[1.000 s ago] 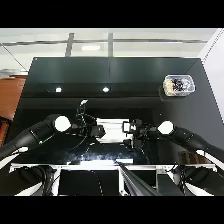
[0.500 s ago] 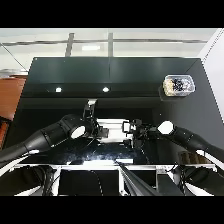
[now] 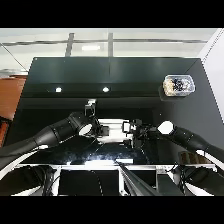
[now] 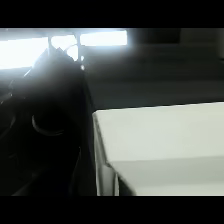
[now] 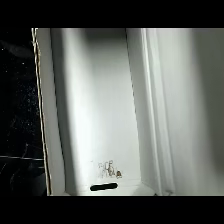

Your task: Fold the box and place the chain.

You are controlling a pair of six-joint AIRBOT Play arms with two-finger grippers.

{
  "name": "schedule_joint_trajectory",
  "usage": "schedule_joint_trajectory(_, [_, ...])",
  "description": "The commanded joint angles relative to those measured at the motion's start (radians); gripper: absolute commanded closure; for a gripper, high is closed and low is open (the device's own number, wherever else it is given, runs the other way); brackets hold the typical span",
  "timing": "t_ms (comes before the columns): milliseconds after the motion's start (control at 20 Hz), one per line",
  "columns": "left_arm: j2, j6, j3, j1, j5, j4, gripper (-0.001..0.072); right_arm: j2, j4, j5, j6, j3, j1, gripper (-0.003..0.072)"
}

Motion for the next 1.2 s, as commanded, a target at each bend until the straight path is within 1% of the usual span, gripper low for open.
schedule_joint_trajectory(0, [-0.030,-0.020,0.044,-0.006,-0.026,0.009,0.0430,-0.001,-0.001,0.000,0.000,-0.001,0.002,0.0205])
schedule_joint_trajectory(150, [-0.066,-0.030,0.091,-0.006,-0.031,0.010,0.0430,-0.001,-0.002,0.000,0.000,-0.001,0.002,0.0206])
schedule_joint_trajectory(250, [-0.075,-0.030,0.097,-0.006,-0.051,0.007,0.0430,-0.001,-0.002,0.000,0.000,-0.001,0.002,0.0206])
schedule_joint_trajectory(400, [-0.076,-0.030,0.097,-0.006,-0.121,0.007,0.0430,-0.001,-0.002,0.000,0.000,-0.001,0.002,0.0206])
schedule_joint_trajectory(450, [-0.076,-0.030,0.097,-0.006,-0.126,0.007,0.0430,-0.001,-0.002,0.000,0.000,-0.001,0.002,0.0205])
schedule_joint_trajectory(600, [-0.076,-0.030,0.097,-0.006,-0.111,-0.019,0.0430,-0.001,-0.002,0.000,0.000,-0.001,0.002,0.0206])
schedule_joint_trajectory(900, [-0.075,-0.030,0.096,-0.006,-0.111,-0.019,0.0431,-0.001,-0.002,0.000,0.000,-0.001,0.002,0.0206])
schedule_joint_trajectory(1150, [-0.056,-0.029,0.090,-0.005,-0.074,-0.015,0.0431,-0.001,-0.002,0.000,0.000,-0.001,0.002,0.0205])
